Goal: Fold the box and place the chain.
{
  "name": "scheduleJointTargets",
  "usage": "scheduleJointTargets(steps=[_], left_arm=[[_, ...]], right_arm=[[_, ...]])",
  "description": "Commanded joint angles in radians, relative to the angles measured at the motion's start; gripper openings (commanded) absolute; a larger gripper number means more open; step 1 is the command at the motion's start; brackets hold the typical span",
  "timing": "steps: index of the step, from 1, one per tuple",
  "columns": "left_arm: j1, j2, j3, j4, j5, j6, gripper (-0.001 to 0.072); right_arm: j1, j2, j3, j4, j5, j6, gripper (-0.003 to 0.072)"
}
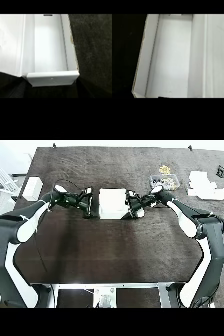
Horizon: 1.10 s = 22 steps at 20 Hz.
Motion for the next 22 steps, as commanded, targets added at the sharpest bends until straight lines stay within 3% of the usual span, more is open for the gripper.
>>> scheduleJointTargets(steps=[1,22], left_arm=[[0.000,-0.019,0.002,-0.040,0.007,0.010,0.0720],[-0.053,-0.049,0.006,-0.074,0.097,0.096,0.0720]], right_arm=[[0.001,0.000,0.000,0.000,0.001,-0.001,0.0592],[0.001,0.000,0.000,0.000,0.001,-0.001,0.0592]])
